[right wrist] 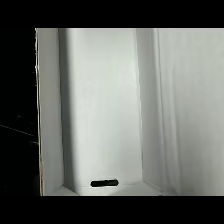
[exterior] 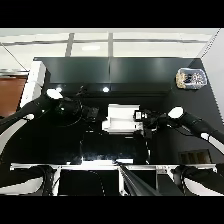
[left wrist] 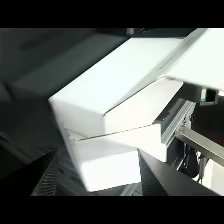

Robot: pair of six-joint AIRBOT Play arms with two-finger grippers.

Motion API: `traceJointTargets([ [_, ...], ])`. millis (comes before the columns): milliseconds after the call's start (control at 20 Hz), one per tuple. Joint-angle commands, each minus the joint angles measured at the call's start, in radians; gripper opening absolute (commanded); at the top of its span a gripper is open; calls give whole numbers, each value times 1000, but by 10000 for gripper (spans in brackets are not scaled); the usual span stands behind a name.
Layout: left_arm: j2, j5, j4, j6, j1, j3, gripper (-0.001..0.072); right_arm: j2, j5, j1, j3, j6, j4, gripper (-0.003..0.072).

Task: Fold the box and place the chain.

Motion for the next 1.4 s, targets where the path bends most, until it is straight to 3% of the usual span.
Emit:
traceJointTargets([
  [0, -1, 49, 23, 5, -53, 15, 568, 0, 1, 0, -1, 0, 1, 429],
  [450, -1, 243, 230, -282, -208, 16, 567, 0, 1, 0, -1, 0, 1, 429],
  [700, -1, 305, 251, -344, -239, 26, 567, 0, 1, 0, -1, 0, 1, 429],
  [850, -1, 297, 354, -425, -259, 66, 566, 0, 1, 0, -1, 0, 1, 429],
  [1100, -2, 202, 760, -757, -377, 180, 564, 0, 1, 0, -1, 0, 0, 429],
  [1250, -15, 164, 818, -881, -418, 230, 404, 0, 1, 0, -1, 0, 1, 429],
  [1350, -26, 130, 812, -886, -431, 262, 405, 0, 1, 0, -1, 0, 0, 429],
])
